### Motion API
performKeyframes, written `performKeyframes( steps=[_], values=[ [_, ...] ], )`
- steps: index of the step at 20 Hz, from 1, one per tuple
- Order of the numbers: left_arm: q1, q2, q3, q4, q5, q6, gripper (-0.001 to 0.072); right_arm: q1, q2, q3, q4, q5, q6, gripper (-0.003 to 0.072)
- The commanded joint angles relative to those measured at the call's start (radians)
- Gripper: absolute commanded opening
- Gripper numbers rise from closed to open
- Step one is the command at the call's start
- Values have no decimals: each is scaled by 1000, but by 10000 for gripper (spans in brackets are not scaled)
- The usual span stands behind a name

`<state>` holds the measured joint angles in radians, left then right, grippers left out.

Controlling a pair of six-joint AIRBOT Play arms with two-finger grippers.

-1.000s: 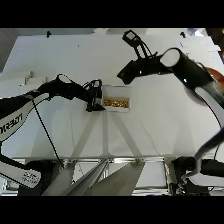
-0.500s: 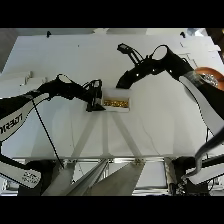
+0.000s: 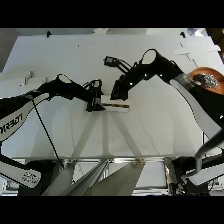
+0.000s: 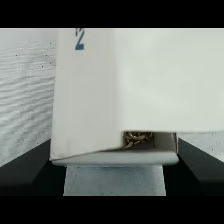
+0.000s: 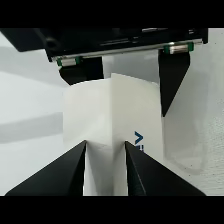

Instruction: Fold the box and place the chain.

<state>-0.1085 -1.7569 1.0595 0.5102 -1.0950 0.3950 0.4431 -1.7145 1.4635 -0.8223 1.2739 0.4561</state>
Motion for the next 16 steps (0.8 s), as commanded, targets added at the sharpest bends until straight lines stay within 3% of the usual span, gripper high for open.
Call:
performKeyframes(
  steps=[1,9,10,16],
  values=[
    [1,0,0,0,-1,1,464,50,4,1,-132,-65,-27,282],
    [1,0,0,0,-1,1,464,86,125,1,-202,-171,-43,299],
    [1,0,0,0,-1,1,464,84,127,1,-202,-171,-48,349],
    [1,0,0,0,-1,1,464,84,92,1,-225,-167,-47,348]
  ],
)
